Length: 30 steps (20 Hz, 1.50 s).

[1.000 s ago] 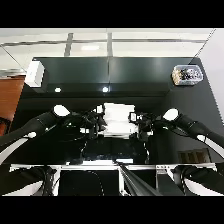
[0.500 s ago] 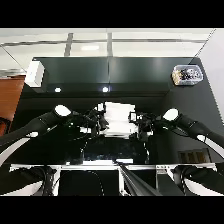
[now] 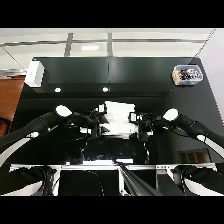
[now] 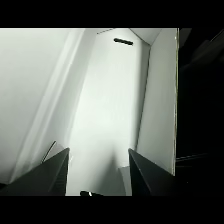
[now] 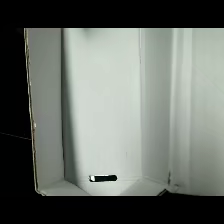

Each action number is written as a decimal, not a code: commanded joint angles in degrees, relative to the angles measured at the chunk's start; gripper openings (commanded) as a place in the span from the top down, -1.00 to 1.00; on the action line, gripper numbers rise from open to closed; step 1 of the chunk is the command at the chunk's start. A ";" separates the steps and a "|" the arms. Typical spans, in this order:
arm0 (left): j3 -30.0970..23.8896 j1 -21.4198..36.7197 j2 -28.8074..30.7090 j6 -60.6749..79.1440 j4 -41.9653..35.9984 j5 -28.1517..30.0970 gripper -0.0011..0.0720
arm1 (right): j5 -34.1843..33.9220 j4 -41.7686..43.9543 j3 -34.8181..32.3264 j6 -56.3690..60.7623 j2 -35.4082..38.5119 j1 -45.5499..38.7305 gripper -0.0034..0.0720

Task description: Fold the box and place the chain.

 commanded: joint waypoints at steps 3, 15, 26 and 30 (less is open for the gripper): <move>0.26 -0.17 2.16 -3.67 8.90 -0.35 0.90 | 0.02 0.11 0.07 0.11 0.00 0.02 0.57; 0.13 29.33 17.35 -81.35 41.62 -13.18 0.90 | 0.02 0.11 0.07 0.11 0.00 0.02 0.57; 0.20 39.36 -5.62 -79.06 18.78 -26.38 0.91 | 0.02 0.11 0.07 0.11 0.00 0.02 0.57; 0.22 31.82 -6.58 -77.50 18.18 -23.82 0.91 | 0.02 0.13 0.07 0.11 -0.02 0.02 0.57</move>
